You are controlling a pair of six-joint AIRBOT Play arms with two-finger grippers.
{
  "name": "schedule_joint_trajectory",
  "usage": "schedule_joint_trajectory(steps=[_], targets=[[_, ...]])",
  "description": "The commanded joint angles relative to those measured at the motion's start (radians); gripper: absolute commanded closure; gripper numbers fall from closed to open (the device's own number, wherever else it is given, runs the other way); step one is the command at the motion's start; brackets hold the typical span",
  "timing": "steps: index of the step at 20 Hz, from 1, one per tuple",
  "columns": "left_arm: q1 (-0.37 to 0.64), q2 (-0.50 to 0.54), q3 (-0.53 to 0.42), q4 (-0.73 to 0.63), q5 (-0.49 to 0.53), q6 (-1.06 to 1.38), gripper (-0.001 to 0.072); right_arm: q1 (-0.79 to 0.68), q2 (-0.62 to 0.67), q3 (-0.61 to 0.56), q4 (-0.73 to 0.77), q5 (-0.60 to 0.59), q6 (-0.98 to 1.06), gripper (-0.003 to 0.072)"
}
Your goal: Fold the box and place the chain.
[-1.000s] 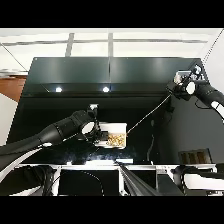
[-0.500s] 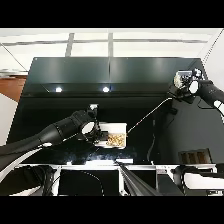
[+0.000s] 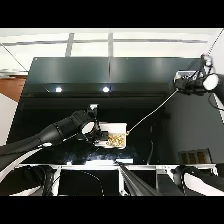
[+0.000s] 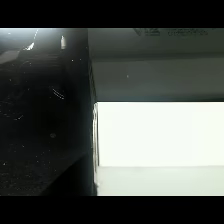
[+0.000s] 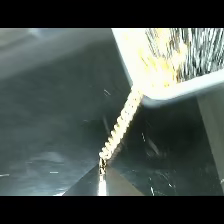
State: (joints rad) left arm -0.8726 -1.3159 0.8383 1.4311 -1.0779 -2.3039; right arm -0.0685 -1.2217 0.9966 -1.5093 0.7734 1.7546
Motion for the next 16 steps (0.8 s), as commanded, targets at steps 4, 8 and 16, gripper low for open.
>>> schedule_joint_trajectory(steps=[4, 8, 16], targets=[[0.0, 0.0, 0.001, 0.0, 0.002, 0.0, 0.0676, 0.003, 0.397, 0.0, 0.382, 0.207, -0.316, 0.0647], [0.0, 0.0, 0.001, 0.0, 0.001, 0.0, 0.0676, 0.005, 0.563, 0.0, 0.586, 0.418, -0.383, 0.0647], [0.0, 0.0, 0.001, 0.0, -0.001, 0.001, 0.0676, 0.259, 0.62, -0.033, 0.704, 0.636, -0.425, 0.0646]])
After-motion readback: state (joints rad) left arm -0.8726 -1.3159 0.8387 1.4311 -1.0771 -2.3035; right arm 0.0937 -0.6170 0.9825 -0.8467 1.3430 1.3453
